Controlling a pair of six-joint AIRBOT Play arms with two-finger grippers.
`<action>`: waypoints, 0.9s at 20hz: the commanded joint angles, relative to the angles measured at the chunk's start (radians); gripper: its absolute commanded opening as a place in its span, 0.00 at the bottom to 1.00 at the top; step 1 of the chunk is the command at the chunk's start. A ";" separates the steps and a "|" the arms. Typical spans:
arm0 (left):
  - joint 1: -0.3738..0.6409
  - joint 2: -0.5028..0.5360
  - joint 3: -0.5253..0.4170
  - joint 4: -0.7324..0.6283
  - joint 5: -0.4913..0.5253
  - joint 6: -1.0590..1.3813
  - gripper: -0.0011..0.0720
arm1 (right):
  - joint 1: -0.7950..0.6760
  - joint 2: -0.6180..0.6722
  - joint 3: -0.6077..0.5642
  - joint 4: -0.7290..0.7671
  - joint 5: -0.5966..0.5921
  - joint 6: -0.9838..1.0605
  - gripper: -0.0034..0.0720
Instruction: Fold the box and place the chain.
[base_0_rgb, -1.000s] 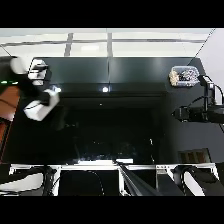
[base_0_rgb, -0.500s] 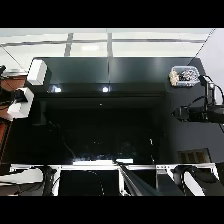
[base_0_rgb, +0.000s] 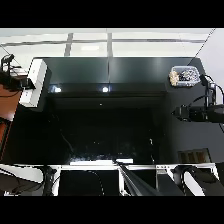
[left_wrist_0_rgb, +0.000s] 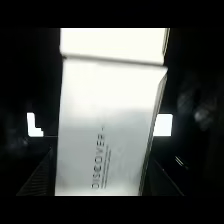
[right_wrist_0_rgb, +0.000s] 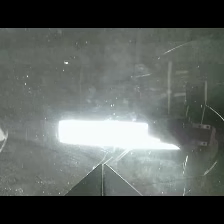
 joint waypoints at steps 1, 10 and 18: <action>-0.032 -0.019 0.145 0.080 -0.062 -0.051 1.00 | 0.000 0.000 0.000 0.000 -0.029 0.003 0.07; -0.190 0.040 0.361 -0.107 -0.407 -0.291 0.05 | 0.003 -0.001 -0.137 0.061 -0.346 0.002 0.07; -0.549 0.601 -0.433 0.026 0.092 -0.312 0.05 | 0.062 -0.001 -0.218 -0.050 -0.319 -0.039 0.07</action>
